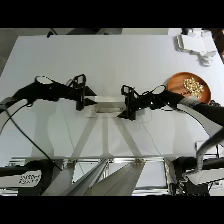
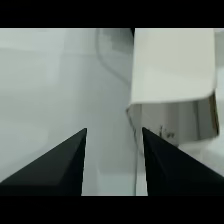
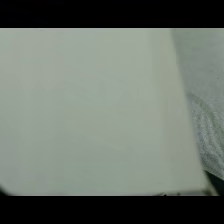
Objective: Fold the box and place the chain.
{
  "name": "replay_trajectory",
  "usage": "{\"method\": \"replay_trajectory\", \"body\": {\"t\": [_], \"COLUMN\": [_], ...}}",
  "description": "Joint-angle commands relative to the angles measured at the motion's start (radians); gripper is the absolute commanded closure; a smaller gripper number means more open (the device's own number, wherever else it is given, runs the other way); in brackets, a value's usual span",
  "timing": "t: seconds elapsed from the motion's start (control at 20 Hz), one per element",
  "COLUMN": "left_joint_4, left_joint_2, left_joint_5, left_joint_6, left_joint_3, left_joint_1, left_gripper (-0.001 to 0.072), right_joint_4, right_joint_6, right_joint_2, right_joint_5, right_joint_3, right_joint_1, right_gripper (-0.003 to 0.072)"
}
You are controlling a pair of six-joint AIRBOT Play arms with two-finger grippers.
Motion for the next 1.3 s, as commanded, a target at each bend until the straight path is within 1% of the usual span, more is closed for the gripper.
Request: {"method": "replay_trajectory", "body": {"t": [0.0,0.05,0.1,0.15,0.25,0.3,0.35,0.45,0.6,0.7,0.8,0.85,0.9,1.0,1.1,1.25], "left_joint_4": [0.225,0.286,0.313,0.304,0.253,0.229,0.194,0.087,-0.032,-0.063,-0.063,-0.063,-0.062,-0.049,-0.013,0.024], "left_joint_2": [0.12,0.154,0.178,0.195,0.196,0.191,0.182,0.166,0.159,0.158,0.143,0.128,0.109,0.055,0.004,-0.015], "left_joint_5": [-0.015,-0.029,-0.054,-0.101,-0.189,-0.195,-0.178,-0.095,0.111,0.283,0.412,0.436,0.434,0.385,0.382,0.376], "left_joint_6": [-0.178,-0.274,-0.35,-0.407,-0.424,-0.424,-0.424,-0.425,-0.426,-0.486,-0.559,-0.581,-0.581,-0.581,-0.581,-0.573], "left_joint_3": [0.0,0.0,0.0,0.0,0.0,0.0,0.0,0.0,0.0,0.0,0.0,0.0,0.0,0.0,0.0,0.0], "left_joint_1": [0.056,0.057,0.054,0.045,0.005,-0.023,-0.056,-0.111,-0.146,-0.146,-0.145,-0.146,-0.146,-0.146,-0.146,-0.139], "left_gripper": [0.0378,0.061,0.0697,0.0697,0.0697,0.0697,0.0698,0.0702,0.0702,0.0702,0.07,0.07,0.07,0.07,0.0698,0.07], "right_joint_4": [0.001,0.0,0.0,0.0,0.0,0.001,0.0,0.0,0.0,0.0,0.0,0.0,0.0,0.0,0.0,0.0], "right_joint_6": [0.0,0.0,0.0,0.0,0.0,0.0,0.0,0.0,0.0,0.0,0.0,0.0,0.0,0.0,0.0,0.0], "right_joint_2": [0.0,0.0,0.0,0.0,0.0,0.0,0.0,0.0,0.0,0.0,0.0,0.0,0.0,0.0,0.0,0.0], "right_joint_5": [-0.001,-0.001,-0.001,-0.001,-0.001,-0.001,-0.001,-0.001,-0.001,-0.001,-0.001,-0.001,-0.001,-0.001,-0.001,-0.001], "right_joint_3": [0.0,0.0,0.0,0.0,0.0,0.0,0.0,0.0,0.0,0.0,0.0,0.0,0.0,0.0,0.0,0.0], "right_joint_1": [0.0,0.0,0.0,0.0,0.0,0.0,0.0,0.0,0.0,0.0,0.0,0.0,0.0,0.0,0.0,0.0], "right_gripper": [0.012,0.012,0.012,0.012,0.012,0.012,0.012,0.012,0.012,0.012,0.012,0.012,0.012,0.012,0.012,0.012]}}
